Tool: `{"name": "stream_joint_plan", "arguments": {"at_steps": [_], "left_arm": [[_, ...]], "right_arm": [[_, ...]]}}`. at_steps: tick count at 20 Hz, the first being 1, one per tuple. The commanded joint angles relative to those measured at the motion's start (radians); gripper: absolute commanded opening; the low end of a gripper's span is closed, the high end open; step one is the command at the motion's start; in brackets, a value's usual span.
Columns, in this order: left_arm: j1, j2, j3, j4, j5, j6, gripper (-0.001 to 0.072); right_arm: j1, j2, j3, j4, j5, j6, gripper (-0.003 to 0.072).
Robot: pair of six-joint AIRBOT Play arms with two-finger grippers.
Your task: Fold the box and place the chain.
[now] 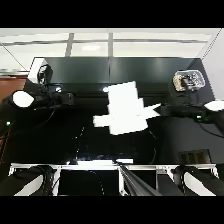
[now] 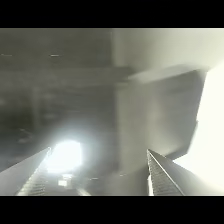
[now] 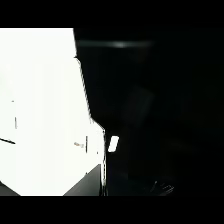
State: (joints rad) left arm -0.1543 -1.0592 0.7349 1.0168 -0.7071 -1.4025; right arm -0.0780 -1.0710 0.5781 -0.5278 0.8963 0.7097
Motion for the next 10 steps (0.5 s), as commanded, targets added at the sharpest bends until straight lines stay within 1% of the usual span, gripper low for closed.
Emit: {"name": "stream_joint_plan", "arguments": {"at_steps": [1,3,4,6,7,9,10], "left_arm": [[-0.012,-0.066,0.008,-0.158,0.019,-0.019,0.0685],[-0.014,-0.124,0.040,-0.182,-0.071,0.003,0.0685],[-0.020,-0.170,0.059,-0.244,-0.138,0.064,0.0685],[-0.028,-0.282,0.099,-0.480,-0.251,0.285,0.0684],[-0.042,-0.335,0.129,-0.526,-0.277,0.326,0.0683],[-0.090,-0.436,0.208,-0.454,-0.284,0.320,0.0683],[-0.116,-0.491,0.251,-0.412,-0.312,0.293,0.0683]], "right_arm": [[0.190,0.026,-0.063,0.093,-0.213,0.095,0.0008],[0.201,0.045,-0.089,0.082,-0.208,0.075,0.0008],[0.212,0.051,-0.099,0.074,-0.201,0.074,0.0008],[0.237,0.053,-0.115,0.074,-0.202,0.072,0.0008],[0.252,0.053,-0.117,0.074,-0.204,0.071,0.0008],[0.269,0.053,-0.117,0.053,-0.212,0.097,0.0008],[0.269,0.053,-0.117,0.054,-0.214,0.111,0.0008]]}}
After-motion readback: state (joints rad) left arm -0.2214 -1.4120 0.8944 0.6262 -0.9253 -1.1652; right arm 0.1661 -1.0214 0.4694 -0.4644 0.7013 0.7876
